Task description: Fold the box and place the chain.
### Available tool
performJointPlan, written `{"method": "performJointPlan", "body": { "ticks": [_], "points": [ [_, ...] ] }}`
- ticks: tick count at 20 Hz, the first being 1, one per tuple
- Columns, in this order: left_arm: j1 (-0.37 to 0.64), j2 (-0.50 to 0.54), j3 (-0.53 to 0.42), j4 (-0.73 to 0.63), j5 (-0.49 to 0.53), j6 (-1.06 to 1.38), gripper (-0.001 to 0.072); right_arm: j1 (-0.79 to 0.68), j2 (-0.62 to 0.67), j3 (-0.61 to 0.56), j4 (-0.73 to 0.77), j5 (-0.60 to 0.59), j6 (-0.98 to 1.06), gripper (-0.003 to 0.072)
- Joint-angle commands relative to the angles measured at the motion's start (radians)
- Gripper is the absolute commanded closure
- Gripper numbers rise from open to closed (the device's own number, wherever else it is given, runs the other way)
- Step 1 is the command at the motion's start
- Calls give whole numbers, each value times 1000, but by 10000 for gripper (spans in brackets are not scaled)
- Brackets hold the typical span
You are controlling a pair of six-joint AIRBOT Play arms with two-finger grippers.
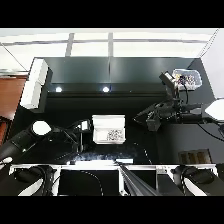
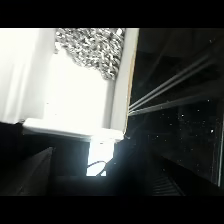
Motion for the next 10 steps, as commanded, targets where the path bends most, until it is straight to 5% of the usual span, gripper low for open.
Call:
{"method": "performJointPlan", "body": {
  "ticks": [1, 10],
  "points": [
    [-4, -43, 3, -45, 2, 47, 7, 0, 0, 0, 0, -2, 0, 297],
    [74, -116, 50, -44, 2, 63, 8, 0, 0, 0, 1, 13, 0, 297]
  ]
}}
